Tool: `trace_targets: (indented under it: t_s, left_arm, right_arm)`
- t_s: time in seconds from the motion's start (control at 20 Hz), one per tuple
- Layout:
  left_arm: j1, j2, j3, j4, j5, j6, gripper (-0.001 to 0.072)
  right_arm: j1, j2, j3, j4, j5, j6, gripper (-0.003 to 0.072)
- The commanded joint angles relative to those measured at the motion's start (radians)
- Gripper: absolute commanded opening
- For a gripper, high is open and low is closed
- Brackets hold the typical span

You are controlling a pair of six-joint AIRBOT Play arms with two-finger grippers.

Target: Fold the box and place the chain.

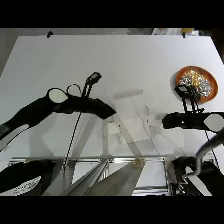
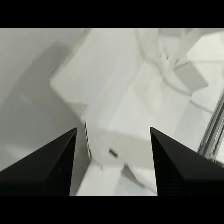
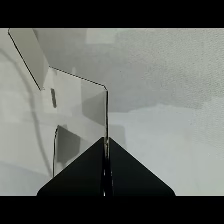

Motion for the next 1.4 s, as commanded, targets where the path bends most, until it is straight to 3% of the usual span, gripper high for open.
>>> trace_targets:
  t_s: [0.0,0.1,0.4,0.65,0.9,1.05,1.1,1.2,1.35]
  left_arm:
    - [0.032,-0.185,0.125,-0.111,-0.114,0.184,0.0515]
    - [0.061,-0.254,0.183,-0.036,-0.170,0.143,0.0578]
    - [0.145,-0.270,0.190,0.100,-0.293,0.108,0.0575]
    - [0.071,-0.306,0.190,0.040,-0.288,0.186,0.0574]
    - [-0.002,-0.408,0.190,-0.151,-0.285,0.315,0.0570]
    - [-0.011,-0.420,0.190,-0.192,-0.254,0.341,0.0552]
    - [-0.011,-0.420,0.190,-0.194,-0.254,0.353,0.0527]
    - [-0.007,-0.420,0.190,-0.185,-0.256,0.358,0.0394]
    - [-0.006,-0.419,0.190,-0.159,-0.255,0.357,0.0117]
  right_arm:
    - [0.001,0.001,0.000,0.000,0.008,0.000,0.0014]
    - [0.001,0.001,0.000,0.000,0.016,-0.001,0.0014]
    - [0.001,0.001,0.000,0.000,0.013,-0.003,0.0014]
    - [0.001,0.001,0.000,0.001,0.013,-0.003,0.0014]
    - [0.001,0.001,0.000,0.001,0.014,-0.003,0.0014]
    - [0.001,0.001,0.000,0.001,0.014,-0.003,0.0014]
    - [0.001,0.001,0.000,0.001,0.014,-0.003,0.0014]
    - [0.001,0.001,0.000,0.001,0.015,-0.003,0.0014]
    - [0.001,0.001,0.000,0.001,0.016,-0.003,0.0014]
